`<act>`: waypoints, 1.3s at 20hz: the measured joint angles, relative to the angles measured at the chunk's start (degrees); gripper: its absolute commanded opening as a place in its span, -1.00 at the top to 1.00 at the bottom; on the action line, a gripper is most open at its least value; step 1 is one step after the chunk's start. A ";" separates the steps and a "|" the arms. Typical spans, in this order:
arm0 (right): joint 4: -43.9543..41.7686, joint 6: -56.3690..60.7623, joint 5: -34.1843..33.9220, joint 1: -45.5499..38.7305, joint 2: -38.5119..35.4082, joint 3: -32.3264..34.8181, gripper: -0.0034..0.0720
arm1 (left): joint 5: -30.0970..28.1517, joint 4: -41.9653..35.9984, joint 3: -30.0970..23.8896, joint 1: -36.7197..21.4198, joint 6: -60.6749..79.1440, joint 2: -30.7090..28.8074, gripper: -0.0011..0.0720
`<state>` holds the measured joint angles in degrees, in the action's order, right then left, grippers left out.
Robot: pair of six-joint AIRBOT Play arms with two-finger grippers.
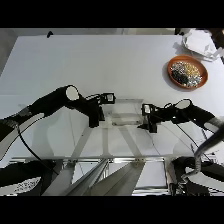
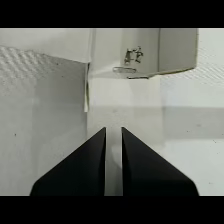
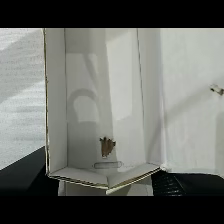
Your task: Fold the box and place the chain.
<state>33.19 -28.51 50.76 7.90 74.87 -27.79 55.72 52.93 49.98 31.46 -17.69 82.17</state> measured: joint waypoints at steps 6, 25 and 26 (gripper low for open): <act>-0.02 0.00 0.00 0.00 0.00 0.00 -0.11 | -4.09 0.52 -1.70 2.14 7.06 1.16 0.03; -0.02 -0.02 0.00 0.00 0.00 0.00 -0.11 | -10.93 -4.92 -2.64 5.75 12.63 1.25 0.43; -0.02 -0.02 0.00 0.00 0.00 0.00 -0.11 | -10.86 -5.35 -2.64 6.08 12.90 1.25 0.45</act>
